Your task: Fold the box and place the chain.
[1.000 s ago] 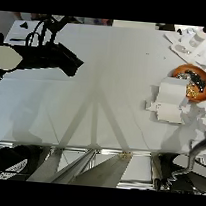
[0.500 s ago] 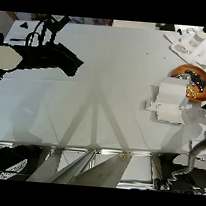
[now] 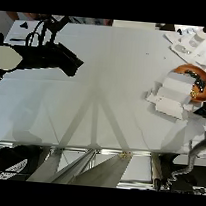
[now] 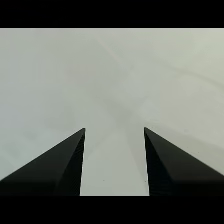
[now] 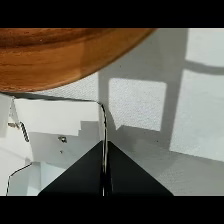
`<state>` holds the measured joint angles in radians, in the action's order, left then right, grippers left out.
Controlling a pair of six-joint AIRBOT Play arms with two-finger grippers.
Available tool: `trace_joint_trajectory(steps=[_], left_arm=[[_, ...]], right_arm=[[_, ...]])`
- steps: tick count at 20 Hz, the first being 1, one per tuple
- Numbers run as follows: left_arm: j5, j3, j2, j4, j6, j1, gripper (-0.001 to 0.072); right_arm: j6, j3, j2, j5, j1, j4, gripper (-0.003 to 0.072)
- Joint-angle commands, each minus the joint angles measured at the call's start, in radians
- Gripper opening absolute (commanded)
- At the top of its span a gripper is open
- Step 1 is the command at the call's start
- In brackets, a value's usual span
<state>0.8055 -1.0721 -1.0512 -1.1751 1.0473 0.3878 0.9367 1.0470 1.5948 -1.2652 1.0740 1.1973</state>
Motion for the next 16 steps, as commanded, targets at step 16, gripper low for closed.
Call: trace_joint_trajectory(steps=[16], left_arm=[[0.0, -0.001, 0.0, 0.0, 0.0, 0.0, 0.0395]], right_arm=[[-0.266, -0.029, 0.005, -0.021, -0.555, -0.515, 0.0007]])
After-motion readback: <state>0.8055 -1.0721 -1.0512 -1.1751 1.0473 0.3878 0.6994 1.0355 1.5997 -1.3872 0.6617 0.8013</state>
